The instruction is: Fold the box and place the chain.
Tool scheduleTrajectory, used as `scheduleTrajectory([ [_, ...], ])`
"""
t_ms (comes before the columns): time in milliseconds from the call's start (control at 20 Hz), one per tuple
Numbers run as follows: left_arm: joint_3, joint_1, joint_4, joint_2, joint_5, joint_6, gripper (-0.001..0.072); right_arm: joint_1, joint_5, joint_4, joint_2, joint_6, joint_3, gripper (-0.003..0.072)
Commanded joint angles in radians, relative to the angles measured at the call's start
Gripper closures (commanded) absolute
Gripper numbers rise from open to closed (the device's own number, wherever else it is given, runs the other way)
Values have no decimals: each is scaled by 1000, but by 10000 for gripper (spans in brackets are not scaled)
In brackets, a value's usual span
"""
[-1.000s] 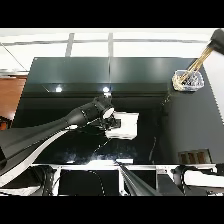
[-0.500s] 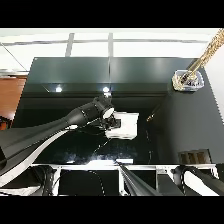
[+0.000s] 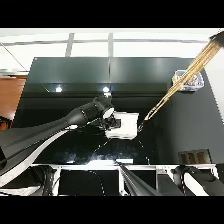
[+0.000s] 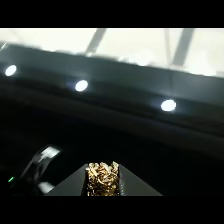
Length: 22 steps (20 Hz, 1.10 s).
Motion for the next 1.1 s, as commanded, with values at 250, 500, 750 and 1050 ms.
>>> scheduleTrajectory([
  [250, 0, 1, 0, 0, 0, 0, 683, 105, 127, 218, 13, -48, -105, 681],
  [500, 0, 1, 0, 0, 0, 0, 683, 137, 108, 312, 13, -51, -105, 681],
  [750, 0, 1, 0, 0, 0, 0, 683, 173, 13, 444, 13, -57, -105, 680],
  [1050, 0, 1, 0, 0, 0, 0, 684, 178, -76, 550, 13, -93, -105, 680],
])
